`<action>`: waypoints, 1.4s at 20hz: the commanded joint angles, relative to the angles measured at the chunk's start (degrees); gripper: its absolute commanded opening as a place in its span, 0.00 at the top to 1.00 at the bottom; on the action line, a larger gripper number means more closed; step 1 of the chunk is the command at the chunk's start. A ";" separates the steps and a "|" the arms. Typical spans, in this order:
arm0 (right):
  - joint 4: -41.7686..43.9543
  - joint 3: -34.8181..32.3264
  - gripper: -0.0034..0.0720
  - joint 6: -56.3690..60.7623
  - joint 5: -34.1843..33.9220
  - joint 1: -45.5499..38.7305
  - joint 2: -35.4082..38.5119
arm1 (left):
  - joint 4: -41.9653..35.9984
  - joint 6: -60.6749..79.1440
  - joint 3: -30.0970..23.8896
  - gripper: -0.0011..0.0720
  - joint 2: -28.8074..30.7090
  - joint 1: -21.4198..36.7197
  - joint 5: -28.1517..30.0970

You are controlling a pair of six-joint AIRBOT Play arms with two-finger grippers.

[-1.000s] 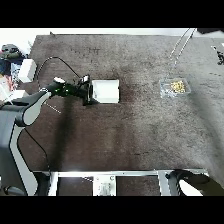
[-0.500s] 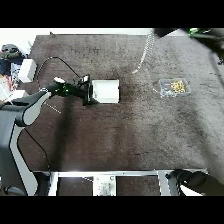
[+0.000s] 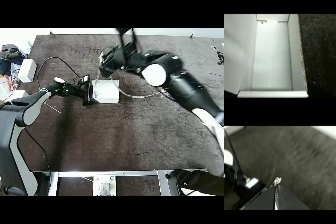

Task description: Fold the box and place the chain.

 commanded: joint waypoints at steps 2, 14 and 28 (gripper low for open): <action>0.42 -0.04 0.93 0.02 1.53 0.26 -7.87 | 0.02 0.02 -0.02 0.67 0.00 0.00 0.00; -0.20 -0.02 0.94 0.61 3.61 -5.01 5.64 | 0.02 0.02 -0.02 0.67 0.00 0.00 0.00; 0.52 -5.01 0.94 0.24 3.02 -3.26 5.75 | 0.02 0.02 -0.02 0.67 0.00 0.00 0.00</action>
